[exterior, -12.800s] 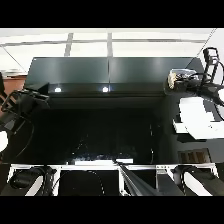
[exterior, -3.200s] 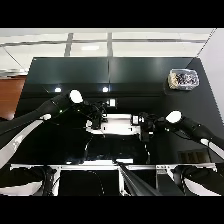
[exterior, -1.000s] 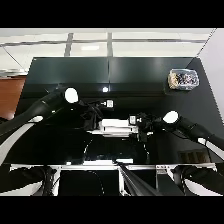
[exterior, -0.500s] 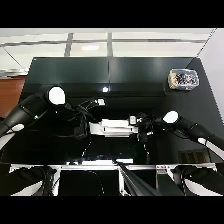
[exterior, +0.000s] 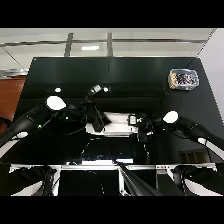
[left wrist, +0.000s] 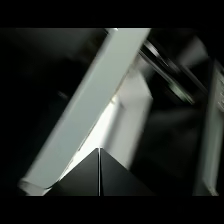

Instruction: Fold the box and place the chain.

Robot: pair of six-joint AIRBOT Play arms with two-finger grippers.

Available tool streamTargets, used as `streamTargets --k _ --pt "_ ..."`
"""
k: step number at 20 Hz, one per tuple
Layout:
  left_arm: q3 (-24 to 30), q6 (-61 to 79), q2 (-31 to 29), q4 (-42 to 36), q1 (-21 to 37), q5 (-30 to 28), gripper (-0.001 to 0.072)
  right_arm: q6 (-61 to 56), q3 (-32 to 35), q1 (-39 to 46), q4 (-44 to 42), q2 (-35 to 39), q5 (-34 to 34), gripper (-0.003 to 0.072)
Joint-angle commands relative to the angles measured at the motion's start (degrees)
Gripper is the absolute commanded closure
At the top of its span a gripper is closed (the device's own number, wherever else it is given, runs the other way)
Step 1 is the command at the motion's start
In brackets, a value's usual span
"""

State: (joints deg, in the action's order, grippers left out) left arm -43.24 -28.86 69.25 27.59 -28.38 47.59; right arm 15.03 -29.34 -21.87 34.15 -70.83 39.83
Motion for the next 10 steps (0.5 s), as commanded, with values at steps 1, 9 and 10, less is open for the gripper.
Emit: streamTargets --k 1,9,10 --pt "0.74 3.13 0.83 -5.14 0.22 -15.52 0.0681 0.0 0.02 -0.04 -0.02 -0.04 0.0 0.0554" --pt "0.66 -0.02 8.66 -0.59 0.15 -11.47 0.0682 0.0 0.02 -0.04 -0.02 -0.04 0.0 0.0554" --pt "0.66 -0.02 9.6 -0.59 0.15 -9.75 0.0682 0.0 0.02 -0.04 -0.02 -0.04 0.0 0.0554"
